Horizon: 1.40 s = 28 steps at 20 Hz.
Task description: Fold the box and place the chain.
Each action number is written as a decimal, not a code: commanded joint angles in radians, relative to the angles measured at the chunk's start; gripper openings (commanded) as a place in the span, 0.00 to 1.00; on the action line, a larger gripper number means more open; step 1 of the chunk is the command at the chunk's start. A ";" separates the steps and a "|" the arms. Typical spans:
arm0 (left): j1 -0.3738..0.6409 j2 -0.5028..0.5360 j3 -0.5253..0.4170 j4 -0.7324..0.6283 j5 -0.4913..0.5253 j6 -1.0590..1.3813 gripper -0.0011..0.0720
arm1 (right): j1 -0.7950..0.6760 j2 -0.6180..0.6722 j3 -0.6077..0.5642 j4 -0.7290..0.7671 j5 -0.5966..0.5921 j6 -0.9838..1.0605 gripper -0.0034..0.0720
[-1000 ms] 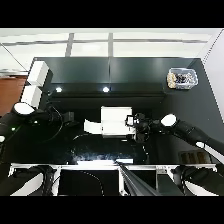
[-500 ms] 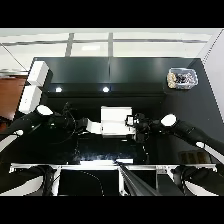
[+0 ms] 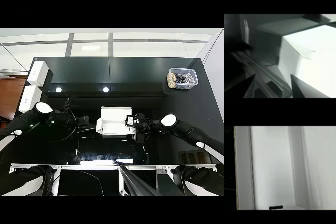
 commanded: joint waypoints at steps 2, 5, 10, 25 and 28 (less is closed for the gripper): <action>-0.002 0.036 0.041 0.008 -0.043 0.011 0.72 | 0.000 0.000 0.000 0.000 0.000 0.000 0.87; -0.022 0.036 0.045 0.007 -0.045 0.011 0.72 | 0.000 0.000 0.000 0.000 0.000 0.000 0.87; -0.115 0.036 0.045 0.007 0.034 0.010 0.72 | 0.000 0.000 0.000 0.000 0.000 0.000 0.87; -0.203 0.036 0.114 0.155 0.072 -0.095 0.72 | 0.000 0.000 0.000 0.000 0.002 0.000 0.70; -0.289 0.036 0.143 0.320 0.108 -0.251 0.72 | 0.000 0.000 0.000 0.000 0.002 0.000 0.70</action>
